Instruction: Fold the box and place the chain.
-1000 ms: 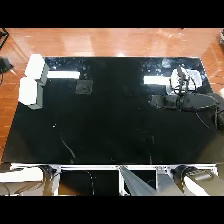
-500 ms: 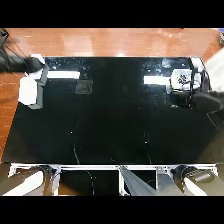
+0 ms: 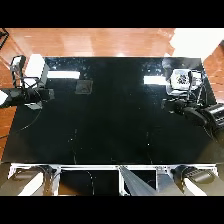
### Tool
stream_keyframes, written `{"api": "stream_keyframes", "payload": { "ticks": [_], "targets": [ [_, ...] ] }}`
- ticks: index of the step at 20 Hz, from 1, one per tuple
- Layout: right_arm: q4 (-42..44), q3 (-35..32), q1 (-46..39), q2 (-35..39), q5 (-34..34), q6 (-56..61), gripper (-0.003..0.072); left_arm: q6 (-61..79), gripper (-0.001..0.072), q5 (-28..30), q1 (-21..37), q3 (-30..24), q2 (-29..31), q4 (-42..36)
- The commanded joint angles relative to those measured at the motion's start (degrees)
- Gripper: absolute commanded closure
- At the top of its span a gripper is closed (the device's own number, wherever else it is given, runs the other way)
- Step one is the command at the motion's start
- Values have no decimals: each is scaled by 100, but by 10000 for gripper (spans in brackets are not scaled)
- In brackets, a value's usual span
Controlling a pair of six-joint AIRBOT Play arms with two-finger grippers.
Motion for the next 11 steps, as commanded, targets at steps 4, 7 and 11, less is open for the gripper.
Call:
{"api": "stream_keyframes", "payload": {
  "ticks": [4,7,11],
  "targets": [
    [-33,-44,9,7,107,79,659,-74,689,42,-20,-96,52,101],
    [-33,-44,9,7,107,79,658,-76,689,42,-20,-96,52,96],
    [-33,-44,9,7,107,79,658,-76,688,83,-20,-96,52,94]
  ]
}}
